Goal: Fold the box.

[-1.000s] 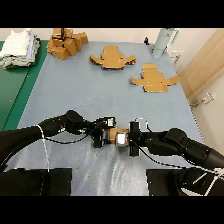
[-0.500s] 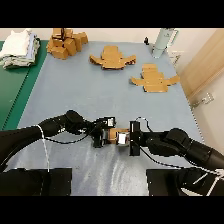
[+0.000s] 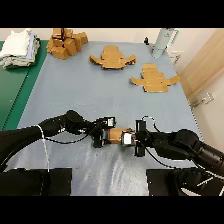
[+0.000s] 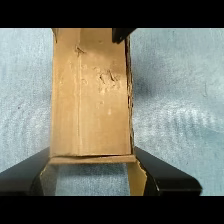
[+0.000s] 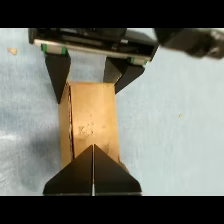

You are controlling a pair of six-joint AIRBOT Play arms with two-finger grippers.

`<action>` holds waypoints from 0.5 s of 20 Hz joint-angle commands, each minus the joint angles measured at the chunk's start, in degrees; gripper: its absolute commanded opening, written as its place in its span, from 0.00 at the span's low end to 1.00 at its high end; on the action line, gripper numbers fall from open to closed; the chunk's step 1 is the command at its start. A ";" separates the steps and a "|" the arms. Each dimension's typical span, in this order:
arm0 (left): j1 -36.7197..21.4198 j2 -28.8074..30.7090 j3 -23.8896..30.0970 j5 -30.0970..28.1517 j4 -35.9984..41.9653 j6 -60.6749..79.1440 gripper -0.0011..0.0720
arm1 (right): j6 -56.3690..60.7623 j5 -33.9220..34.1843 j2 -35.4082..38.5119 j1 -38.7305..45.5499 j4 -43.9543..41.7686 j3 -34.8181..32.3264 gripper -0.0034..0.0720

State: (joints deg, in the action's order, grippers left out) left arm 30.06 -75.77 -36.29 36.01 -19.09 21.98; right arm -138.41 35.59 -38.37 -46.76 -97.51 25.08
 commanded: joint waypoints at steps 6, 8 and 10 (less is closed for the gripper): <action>-0.04 -0.02 -0.07 -0.02 -0.02 0.02 0.70 | 2.99 3.34 -4.31 0.02 2.27 -0.04 0.05; -0.04 -0.02 -0.07 -0.02 -0.02 0.02 0.70 | 3.02 3.34 -4.28 0.02 2.27 -0.02 0.05; -0.04 -0.02 -0.07 -0.02 0.00 0.02 0.70 | 2.99 3.26 -4.02 -0.02 2.27 -0.02 0.05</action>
State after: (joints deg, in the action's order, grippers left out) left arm 30.06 -75.75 -36.29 35.99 -19.09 21.98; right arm -135.59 38.68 -42.26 -46.76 -95.50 25.08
